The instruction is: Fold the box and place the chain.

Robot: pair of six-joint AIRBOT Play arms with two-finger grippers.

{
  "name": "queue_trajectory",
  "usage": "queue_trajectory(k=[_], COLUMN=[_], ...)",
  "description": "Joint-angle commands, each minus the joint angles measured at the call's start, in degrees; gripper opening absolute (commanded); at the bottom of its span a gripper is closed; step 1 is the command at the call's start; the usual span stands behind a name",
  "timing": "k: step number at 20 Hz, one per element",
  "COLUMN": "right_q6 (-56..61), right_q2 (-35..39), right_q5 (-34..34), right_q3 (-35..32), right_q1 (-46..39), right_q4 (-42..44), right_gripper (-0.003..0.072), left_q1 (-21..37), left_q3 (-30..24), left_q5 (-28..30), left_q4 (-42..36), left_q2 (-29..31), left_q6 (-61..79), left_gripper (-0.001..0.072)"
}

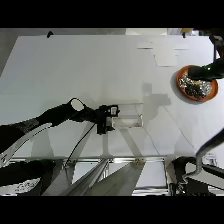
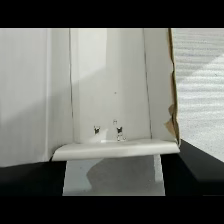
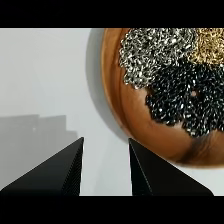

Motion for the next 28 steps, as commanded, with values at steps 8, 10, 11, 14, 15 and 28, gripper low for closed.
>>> queue_trajectory(k=[8, 10, 11, 14, 15, 28], right_q6=[-0.85, -1.36, -2.03, -2.08, -2.03, 0.94], right_q2=[-9.7, -10.99, -11.67, -13.64, -14.29, -16.7], right_q5=[-3.37, -2.78, -2.8, -2.86, -2.84, -4.61], right_q3=[2.08, 2.08, 2.08, 2.08, 2.08, 2.08], right_q1=[-4.72, -5.11, -5.09, -5.09, -5.09, -5.09], right_q4=[-0.76, -0.83, -0.87, -1.25, -1.44, -6.12], right_gripper=[0.0264, 0.0249, 0.0242, 0.0235, 0.0235, 0.0219], left_q1=[0.0, 0.0, 0.0, 0.0, 0.0, 0.0], left_q3=[-0.02, -0.02, -0.02, -0.02, -0.02, -0.02], left_q5=[0.0, 0.02, 0.0, 0.02, 0.0, 0.0], left_q4=[0.02, 0.02, 0.02, 0.02, 0.02, 0.02], left_q2=[0.02, 0.02, 0.02, 0.02, 0.02, 0.02], left_q6=[0.02, 0.02, 0.02, 0.02, 0.02, 0.02], left_gripper=[0.0209, 0.0209, 0.0209, 0.0209, 0.0209, 0.0209])
